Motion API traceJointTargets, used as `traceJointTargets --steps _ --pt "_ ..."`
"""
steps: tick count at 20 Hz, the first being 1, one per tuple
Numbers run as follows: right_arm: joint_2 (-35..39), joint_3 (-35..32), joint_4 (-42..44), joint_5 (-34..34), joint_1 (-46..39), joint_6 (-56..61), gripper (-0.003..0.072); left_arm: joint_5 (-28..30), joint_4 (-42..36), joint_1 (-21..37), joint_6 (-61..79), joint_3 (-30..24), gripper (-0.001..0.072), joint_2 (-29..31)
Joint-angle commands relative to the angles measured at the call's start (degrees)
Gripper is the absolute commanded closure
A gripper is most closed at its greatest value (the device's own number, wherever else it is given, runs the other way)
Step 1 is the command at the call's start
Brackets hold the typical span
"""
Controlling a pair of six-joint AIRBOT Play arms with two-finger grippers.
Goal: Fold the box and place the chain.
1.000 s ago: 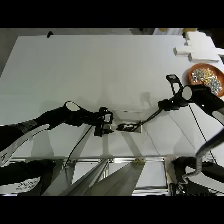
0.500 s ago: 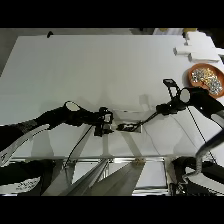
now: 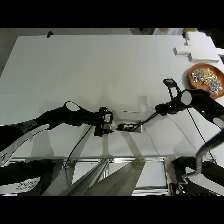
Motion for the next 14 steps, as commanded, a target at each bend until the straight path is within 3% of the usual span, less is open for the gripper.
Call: traceJointTargets --steps 1,14 --pt "0.9 0.0 -0.3 -1.5 0.0 0.1 0.0408 0.0 0.0 0.0 0.0 0.0 0.0575 0.0" --pt "-2.6 0.0 -1.8 -1.2 -0.1 0.1 0.0513 0.0 0.0 0.0 0.0 0.0 0.0575 0.0"
